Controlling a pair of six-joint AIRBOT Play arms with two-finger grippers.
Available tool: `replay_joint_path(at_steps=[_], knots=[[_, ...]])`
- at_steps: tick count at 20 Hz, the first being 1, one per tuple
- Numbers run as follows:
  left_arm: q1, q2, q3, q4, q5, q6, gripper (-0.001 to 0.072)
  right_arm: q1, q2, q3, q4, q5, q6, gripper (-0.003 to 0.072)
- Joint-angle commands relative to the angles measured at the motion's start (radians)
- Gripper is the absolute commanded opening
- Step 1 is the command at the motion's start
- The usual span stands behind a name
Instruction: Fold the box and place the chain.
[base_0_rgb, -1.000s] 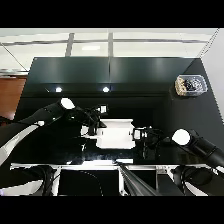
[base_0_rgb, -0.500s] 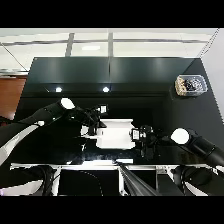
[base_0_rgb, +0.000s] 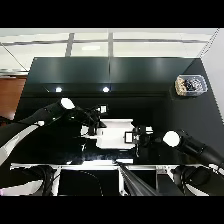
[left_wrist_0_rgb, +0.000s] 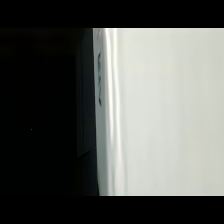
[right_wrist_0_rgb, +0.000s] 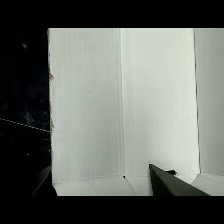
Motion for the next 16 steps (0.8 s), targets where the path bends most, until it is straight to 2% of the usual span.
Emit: replay_joint_path(at_steps=[1, 4, 8, 12, 14, 16], knots=[[0.001, 0.0, 0.0, 0.0, 0.0, 0.0, 0.0029, -0.026, -0.008, 0.064, -0.079, 0.002, 0.076, 0.0704], [0.001, 0.0, 0.0, 0.0, 0.0, 0.0, 0.0029, -0.13, -0.008, 0.145, -0.088, 0.133, 0.09, 0.0704], [0.001, 0.0, 0.0, 0.0, 0.0, 0.0, 0.0029, -0.193, -0.008, 0.155, -0.04, 0.126, 0.029, 0.0704], [0.001, 0.0, 0.0, 0.0, 0.0, 0.0, 0.0029, -0.193, -0.01, 0.155, 0.009, 0.054, 0.013, 0.0704], [0.001, 0.0, 0.0, 0.0, 0.0, 0.0, 0.0029, -0.192, -0.025, 0.155, 0.016, 0.069, 0.012, 0.0704], [0.001, 0.0, 0.0, 0.0, 0.0, 0.0, 0.0029, -0.192, -0.055, 0.155, 0.086, 0.119, -0.042, 0.0704]])
